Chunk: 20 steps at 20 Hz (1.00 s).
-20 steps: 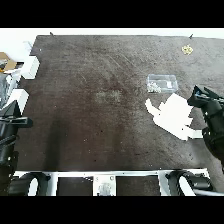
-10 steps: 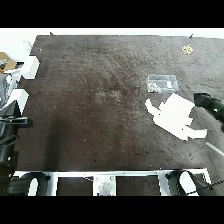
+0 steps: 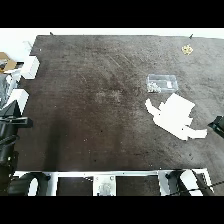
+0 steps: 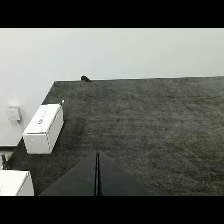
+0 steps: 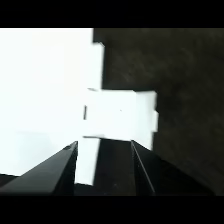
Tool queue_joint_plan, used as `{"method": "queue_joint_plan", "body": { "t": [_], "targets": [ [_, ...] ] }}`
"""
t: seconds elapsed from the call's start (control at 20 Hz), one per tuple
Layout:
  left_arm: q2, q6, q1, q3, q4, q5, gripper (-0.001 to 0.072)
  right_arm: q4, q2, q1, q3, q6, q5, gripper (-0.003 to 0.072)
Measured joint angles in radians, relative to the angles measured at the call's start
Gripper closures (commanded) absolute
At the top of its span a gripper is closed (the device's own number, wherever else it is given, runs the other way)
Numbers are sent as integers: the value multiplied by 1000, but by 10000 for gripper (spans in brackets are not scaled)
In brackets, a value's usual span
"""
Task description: Fold the box and place the chain.
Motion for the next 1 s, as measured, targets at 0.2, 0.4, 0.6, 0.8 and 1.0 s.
{"method": "queue_joint_plan", "body": {
  "t": [0.2,0.4,0.6,0.8,1.0],
  "targets": [
    [0,0,0,0,0,0,695,-85,-112,-15,54,17,32,288],
    [0,0,0,0,0,0,695,-101,-241,-20,124,-2,74,289],
    [0,0,0,0,0,0,694,-41,-372,-21,148,-58,96,289],
    [0,0,0,0,0,0,695,-4,-493,-22,155,-101,94,292],
    [0,0,0,0,0,0,694,103,-596,-21,154,-172,78,360]
  ]
}}
